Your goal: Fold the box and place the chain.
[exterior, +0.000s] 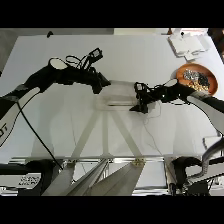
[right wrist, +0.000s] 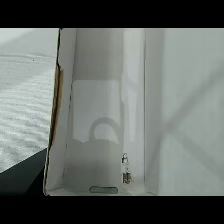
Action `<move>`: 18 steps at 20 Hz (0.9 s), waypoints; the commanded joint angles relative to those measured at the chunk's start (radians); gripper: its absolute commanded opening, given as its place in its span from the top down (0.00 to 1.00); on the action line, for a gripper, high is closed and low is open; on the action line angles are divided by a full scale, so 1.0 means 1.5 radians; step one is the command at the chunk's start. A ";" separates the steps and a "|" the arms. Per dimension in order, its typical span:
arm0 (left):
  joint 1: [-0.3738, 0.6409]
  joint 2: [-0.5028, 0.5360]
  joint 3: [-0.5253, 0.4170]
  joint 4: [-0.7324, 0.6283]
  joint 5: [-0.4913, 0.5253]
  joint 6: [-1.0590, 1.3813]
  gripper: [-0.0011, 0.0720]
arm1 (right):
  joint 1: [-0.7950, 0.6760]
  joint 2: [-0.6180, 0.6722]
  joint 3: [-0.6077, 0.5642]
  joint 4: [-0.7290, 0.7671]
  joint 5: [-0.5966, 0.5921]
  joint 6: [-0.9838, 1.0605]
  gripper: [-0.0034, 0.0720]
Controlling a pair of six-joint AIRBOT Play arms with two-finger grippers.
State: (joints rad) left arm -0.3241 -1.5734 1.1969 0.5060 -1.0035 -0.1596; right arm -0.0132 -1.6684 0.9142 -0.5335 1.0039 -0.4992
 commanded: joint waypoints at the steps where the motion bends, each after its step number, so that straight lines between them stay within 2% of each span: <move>1: 0.009 0.040 0.000 0.068 -0.089 0.007 0.97 | 0.000 0.000 0.000 0.002 0.001 0.000 0.39; 3: 0.008 0.057 -0.004 0.169 -0.088 0.019 0.96 | 0.000 0.000 0.000 0.002 0.001 0.000 0.39; 4: 0.007 0.061 -0.013 0.198 -0.082 0.020 0.92 | 0.000 0.000 0.000 0.002 0.001 0.000 0.39; 6: 0.007 0.061 -0.043 0.214 -0.064 0.020 0.73 | 0.000 0.000 0.000 0.002 0.001 0.000 0.39; 7: 0.006 0.061 -0.063 0.214 -0.043 0.020 0.67 | 0.000 0.000 0.000 0.002 0.001 0.000 0.39; 8: 0.003 0.061 -0.082 0.214 -0.012 0.024 0.66 | 0.000 0.000 0.000 0.002 0.001 0.000 0.39; 9: -0.002 0.061 -0.100 0.213 0.018 0.045 0.57 | 0.000 0.000 0.000 0.002 0.001 0.000 0.39; 10: -0.006 0.061 -0.118 0.210 0.046 0.078 0.38 | 0.000 0.000 0.000 0.002 0.001 0.000 0.39; 11: -0.011 0.061 -0.134 0.207 0.071 0.118 0.27 | 0.000 0.000 0.000 0.002 0.001 0.000 0.39; 14: -0.022 0.060 -0.161 0.184 0.091 0.244 0.25 | 0.000 0.000 0.000 0.003 0.001 0.000 0.39; 18: -0.022 0.037 -0.164 0.076 0.100 0.335 0.26 | 0.000 0.000 0.000 0.003 0.001 0.000 0.39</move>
State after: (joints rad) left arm -0.3538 -1.4990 0.9646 0.7216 -0.8803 0.2111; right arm -0.0128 -1.6684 0.9142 -0.5308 1.0058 -0.4992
